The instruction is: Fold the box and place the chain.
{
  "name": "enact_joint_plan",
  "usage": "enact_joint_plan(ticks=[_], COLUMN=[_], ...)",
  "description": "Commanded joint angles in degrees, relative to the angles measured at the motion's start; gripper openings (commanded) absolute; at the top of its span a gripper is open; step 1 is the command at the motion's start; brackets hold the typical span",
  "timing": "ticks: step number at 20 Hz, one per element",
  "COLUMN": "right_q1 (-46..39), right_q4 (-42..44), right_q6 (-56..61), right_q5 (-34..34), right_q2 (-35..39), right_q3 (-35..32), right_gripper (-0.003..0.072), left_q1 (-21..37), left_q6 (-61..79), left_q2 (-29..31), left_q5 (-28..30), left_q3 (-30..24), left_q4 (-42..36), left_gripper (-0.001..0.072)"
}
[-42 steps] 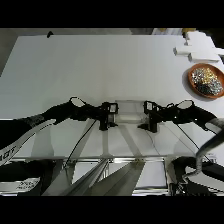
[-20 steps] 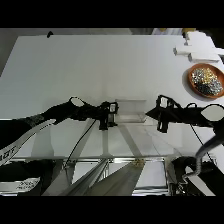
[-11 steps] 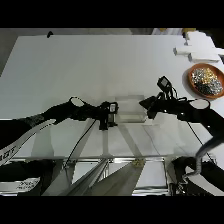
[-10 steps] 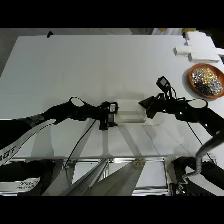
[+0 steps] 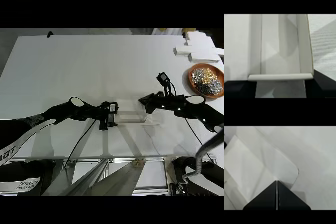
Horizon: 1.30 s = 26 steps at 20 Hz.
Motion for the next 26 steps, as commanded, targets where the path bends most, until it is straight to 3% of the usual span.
enact_joint_plan(ticks=[1,5,8,9,10,11,13,17,26], right_q1=[0.02,0.02,0.02,0.02,0.02,0.02,0.02,0.02,0.02], right_q4=[-11.28,-35.74,-46.6,-48.46,-49.66,-49.81,-47.6,-38.66,-36.2], right_q6=[2.14,2.58,2.47,2.14,1.84,1.22,-5.18,-15.54,-21.75], right_q5=[3.67,7.17,12.87,14.19,14.23,13.88,14.71,14.23,11.89], right_q2=[7.32,17.38,18.99,18.71,18.1,17.07,14.01,8.68,1.88], right_q3=[1.62,1.64,1.62,1.62,1.6,1.6,1.6,1.49,1.49], right_gripper=[0.0017,0.0017,0.0027,0.0188,0.0399,0.0389,0.0271,0.0185,0.0179], left_q1=[-0.02,-0.02,-0.02,-0.02,-0.02,-0.02,-0.02,-0.02,-0.02], left_q6=[-0.07,-0.07,-0.07,-0.07,-0.07,-0.07,-0.07,-0.07,-0.07], left_q2=[-0.02,-0.02,-0.02,-0.02,-0.02,-0.02,-0.02,-0.02,-0.02], left_q5=[-0.02,-0.02,-0.02,-0.02,-0.02,-0.02,-0.04,-0.04,-0.02], left_q3=[0.02,0.02,0.02,0.02,0.02,0.02,0.02,0.02,0.02], left_q4=[-0.02,-0.02,-0.04,-0.02,-0.02,-0.02,-0.02,-0.02,-0.02], left_gripper=[0.0072,0.0072,0.0072,0.0072,0.0072,0.0072,0.0072,0.0072,0.0072])
